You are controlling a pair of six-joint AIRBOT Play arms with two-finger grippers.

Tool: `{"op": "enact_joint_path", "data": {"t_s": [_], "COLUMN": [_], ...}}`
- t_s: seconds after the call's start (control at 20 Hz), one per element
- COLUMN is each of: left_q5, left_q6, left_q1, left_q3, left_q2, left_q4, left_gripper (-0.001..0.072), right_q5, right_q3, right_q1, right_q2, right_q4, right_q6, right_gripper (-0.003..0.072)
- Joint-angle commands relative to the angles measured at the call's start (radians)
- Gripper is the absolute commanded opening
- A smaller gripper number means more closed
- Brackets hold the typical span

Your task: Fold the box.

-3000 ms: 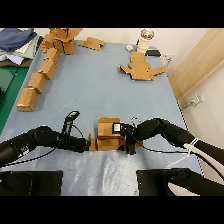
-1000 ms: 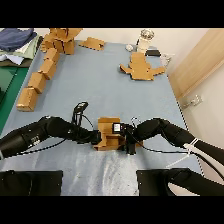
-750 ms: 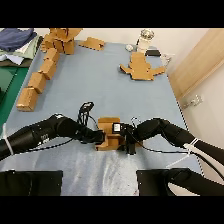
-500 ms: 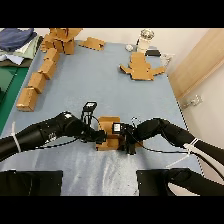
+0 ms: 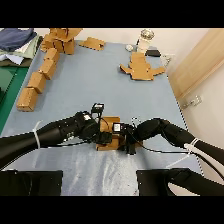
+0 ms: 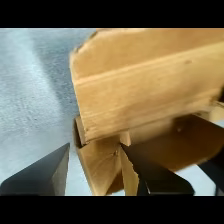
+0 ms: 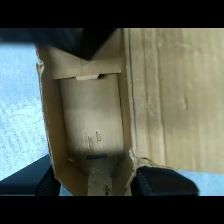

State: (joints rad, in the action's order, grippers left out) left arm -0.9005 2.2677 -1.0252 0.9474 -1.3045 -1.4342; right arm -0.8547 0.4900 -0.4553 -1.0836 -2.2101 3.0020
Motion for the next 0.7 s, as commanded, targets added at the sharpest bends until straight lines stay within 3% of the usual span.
{"op": "enact_joint_path", "data": {"t_s": [0.0,0.25,0.55,0.65], "left_q5": [-0.078,-0.177,-0.230,-0.233], "left_q6": [0.098,0.153,0.262,0.273], "left_q1": [-0.035,-0.075,-0.097,-0.097], "left_q3": [0.077,0.151,0.157,0.157], "left_q2": [-0.060,-0.143,-0.180,-0.180], "left_q4": [-0.083,-0.116,-0.115,-0.116], "left_gripper": [0.0486,0.0485,0.0469,0.0279], "right_q5": [0.000,0.000,0.000,0.000], "right_q3": [0.000,0.000,0.000,0.000], "right_q1": [0.000,0.000,0.000,0.000], "right_q2": [0.000,0.000,0.000,0.000], "right_q4": [0.000,0.000,0.000,0.000], "right_q6": [0.000,0.000,0.000,0.000], "right_gripper": [0.0501,0.0501,0.0501,0.0501]}}
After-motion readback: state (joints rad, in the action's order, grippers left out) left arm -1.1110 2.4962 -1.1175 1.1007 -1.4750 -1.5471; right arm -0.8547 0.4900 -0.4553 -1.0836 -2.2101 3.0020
